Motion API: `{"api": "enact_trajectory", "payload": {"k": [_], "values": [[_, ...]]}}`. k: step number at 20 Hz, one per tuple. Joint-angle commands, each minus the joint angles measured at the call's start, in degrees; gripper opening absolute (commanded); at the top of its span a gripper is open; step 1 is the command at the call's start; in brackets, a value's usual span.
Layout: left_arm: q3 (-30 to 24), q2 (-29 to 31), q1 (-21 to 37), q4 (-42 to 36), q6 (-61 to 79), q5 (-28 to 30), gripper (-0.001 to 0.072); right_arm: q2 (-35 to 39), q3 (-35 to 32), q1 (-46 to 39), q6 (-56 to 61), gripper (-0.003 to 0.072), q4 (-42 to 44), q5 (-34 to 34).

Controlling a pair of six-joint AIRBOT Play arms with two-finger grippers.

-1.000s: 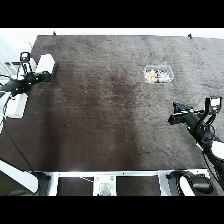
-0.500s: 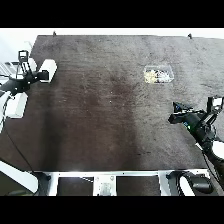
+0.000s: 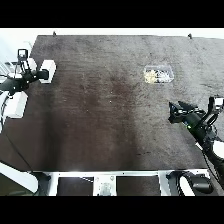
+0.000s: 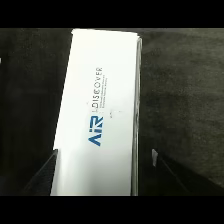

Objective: Fold the box and place the chain.

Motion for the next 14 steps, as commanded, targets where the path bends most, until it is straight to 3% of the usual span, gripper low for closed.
{"api": "enact_trajectory", "payload": {"k": [1,3,4,5,6,7,8,11,14], "values": [[0.1,2.7,0.0,1.0,0.0,-3.3,0.072,0.0,0.4,0.0,0.0,0.044,0.2,0.0],[0.0,4.8,0.0,1.1,-1.7,-6.2,0.0719,0.0,0.4,0.0,0.0,0.0437,0.2,0.0],[0.0,5.9,0.0,1.0,-2.1,-7.6,0.0674,0.3,0.5,0.0,0.0,0.0417,0.2,0.0],[0.0,7.4,0.0,1.1,-2.1,-10.6,0.0488,0.9,0.5,0.0,0.0,0.0321,0.2,0.0],[0.0,8.8,0.0,1.1,-1.7,-13.5,0.0192,1.8,0.6,0.0,0.0,0.0205,0.2,0.0],[0.0,10.3,0.0,1.2,-0.5,-16.7,0.0018,2.8,0.8,0.0,0.0,0.0089,0.1,0.0],[0.0,11.9,0.0,1.1,-0.4,-18.5,0.0015,3.7,0.9,0.0,0.0,0.0014,0.1,-0.2],[-2.4,19.4,0.0,-0.2,0.7,-18.4,0.0012,5.3,0.9,0.0,0.0,0.0013,0.1,-0.2],[-11.4,31.9,0.0,-5.8,8.7,-13.2,0.0013,5.5,0.9,0.0,0.0,0.0013,0.2,-0.2]]}}
